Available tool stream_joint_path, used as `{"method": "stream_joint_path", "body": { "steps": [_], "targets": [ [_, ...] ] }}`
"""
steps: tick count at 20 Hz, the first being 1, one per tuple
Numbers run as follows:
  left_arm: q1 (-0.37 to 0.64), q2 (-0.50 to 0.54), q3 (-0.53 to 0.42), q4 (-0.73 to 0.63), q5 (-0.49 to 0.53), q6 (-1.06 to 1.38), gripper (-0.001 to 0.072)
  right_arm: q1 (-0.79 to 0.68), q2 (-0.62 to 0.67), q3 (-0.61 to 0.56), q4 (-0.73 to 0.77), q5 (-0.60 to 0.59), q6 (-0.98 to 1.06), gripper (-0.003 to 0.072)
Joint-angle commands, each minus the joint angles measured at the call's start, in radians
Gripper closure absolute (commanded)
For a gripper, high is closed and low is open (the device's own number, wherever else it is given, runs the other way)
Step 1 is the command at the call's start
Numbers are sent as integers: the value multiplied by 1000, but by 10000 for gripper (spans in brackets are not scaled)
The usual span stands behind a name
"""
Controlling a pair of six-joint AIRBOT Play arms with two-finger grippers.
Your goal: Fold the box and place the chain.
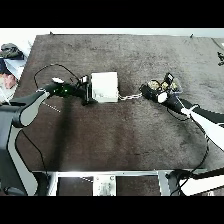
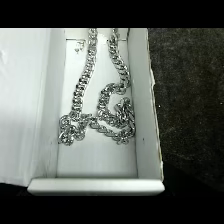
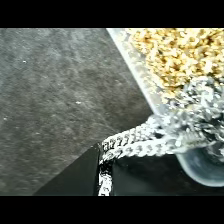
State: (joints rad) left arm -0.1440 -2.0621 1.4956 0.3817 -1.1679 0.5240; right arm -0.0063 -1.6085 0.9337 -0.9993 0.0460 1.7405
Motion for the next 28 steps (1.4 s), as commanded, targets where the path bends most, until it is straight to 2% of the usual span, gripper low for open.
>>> {"method": "stream_joint_path", "body": {
  "steps": [1, 6, 11, 18, 25, 28],
  "targets": [
    [0, 0, 0, 0, 0, 0, 243, 27, 57, 4, -8, 2, 6, 704],
    [0, -1, 0, 0, 0, 0, 242, 150, 242, 4, -95, -23, 6, 704],
    [0, -1, 0, 0, 0, 0, 242, 274, 340, 17, -97, -178, 7, 704],
    [0, -1, 0, 0, 0, 0, 243, 388, 335, 167, -151, -199, 6, 704],
    [0, -1, 0, 0, 0, 0, 243, 493, 223, 284, -183, -207, 7, 704],
    [0, -1, 0, 0, 0, 0, 242, 504, 166, 283, -183, -89, 7, 704]
  ]
}}
